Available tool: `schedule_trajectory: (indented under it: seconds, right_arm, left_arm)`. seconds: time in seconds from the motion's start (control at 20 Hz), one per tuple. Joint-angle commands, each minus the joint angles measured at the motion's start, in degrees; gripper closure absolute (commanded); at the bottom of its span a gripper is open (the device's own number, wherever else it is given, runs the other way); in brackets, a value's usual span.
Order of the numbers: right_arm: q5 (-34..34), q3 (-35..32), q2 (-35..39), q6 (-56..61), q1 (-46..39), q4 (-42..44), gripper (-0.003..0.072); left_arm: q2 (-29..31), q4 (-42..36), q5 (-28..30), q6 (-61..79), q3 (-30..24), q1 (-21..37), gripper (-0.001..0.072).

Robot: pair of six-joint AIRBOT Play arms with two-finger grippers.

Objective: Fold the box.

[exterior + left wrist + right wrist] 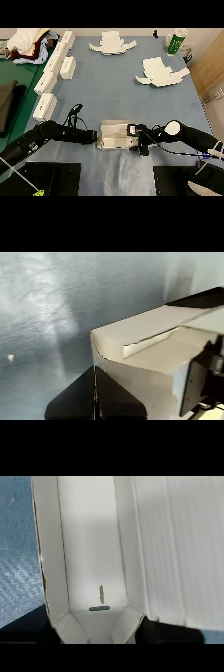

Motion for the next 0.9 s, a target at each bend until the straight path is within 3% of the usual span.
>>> schedule_trajectory:
  seconds: [0.0, 0.1, 0.45, 0.6, 0.85]
  right_arm:
    - [0.0, 0.0, 0.0, 0.0, 0.0, 0.0, 0.0177]
    - [0.0, 0.0, 0.0, 0.0, 0.0, 0.0, 0.0177]
    - [0.0, 0.0, 0.0, 0.0, 0.0, 0.0, 0.0178]
    - [0.0, 0.0, 0.0, 0.0, 0.0, 0.0, 0.0178]
    - [0.0, 0.0, 0.0, 0.0, 0.0, 0.0, 0.0177]
  left_arm:
    - [0.0, -2.1, 0.6, 0.2, 1.5, -0.6, 0.0691]
    - [0.0, -2.3, 0.5, 0.2, 1.5, -0.6, 0.0274]
    - [-2.0, -4.4, 0.9, 0.5, 1.4, -0.6, 0.0261]
    - [-4.5, -2.8, -0.2, -1.2, 3.2, -4.3, 0.0264]
    - [-10.5, 21.7, -1.3, -31.5, 12.4, -15.2, 0.0293]
